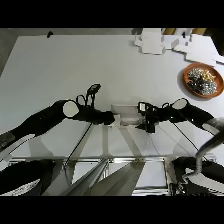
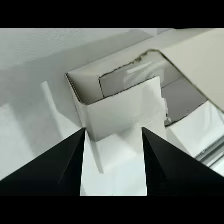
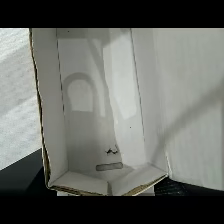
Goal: Fold the box and place the chain.
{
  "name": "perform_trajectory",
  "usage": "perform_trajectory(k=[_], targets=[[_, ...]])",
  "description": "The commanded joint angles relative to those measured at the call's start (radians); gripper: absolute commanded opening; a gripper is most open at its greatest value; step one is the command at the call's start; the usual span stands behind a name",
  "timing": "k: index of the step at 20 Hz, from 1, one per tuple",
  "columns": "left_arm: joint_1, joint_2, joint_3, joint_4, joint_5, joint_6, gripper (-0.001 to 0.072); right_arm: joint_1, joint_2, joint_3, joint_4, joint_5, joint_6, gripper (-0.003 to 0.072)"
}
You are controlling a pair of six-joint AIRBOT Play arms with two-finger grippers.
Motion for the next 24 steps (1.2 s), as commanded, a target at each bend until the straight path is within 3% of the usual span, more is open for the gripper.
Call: perform_trajectory(k=[1,10,14,19,24], targets=[[-0.028,-0.036,0.053,0.103,-0.018,-0.136,0.0398,0.000,0.000,0.000,0.000,0.000,0.000,0.0319],[-0.107,-0.121,0.177,0.292,-0.106,-0.417,0.0397,0.000,0.000,0.000,0.000,0.000,0.000,0.0318],[-0.136,-0.167,0.244,0.399,-0.215,-0.535,0.0396,0.000,0.000,0.000,0.000,0.000,0.000,0.0318],[-0.170,-0.248,0.354,0.426,-0.307,-0.581,0.0396,0.000,0.000,0.000,0.000,0.000,0.000,0.0318],[-0.209,-0.328,0.494,0.567,-0.544,-0.729,0.0383,0.000,0.000,0.000,0.000,0.000,0.000,0.0318]])
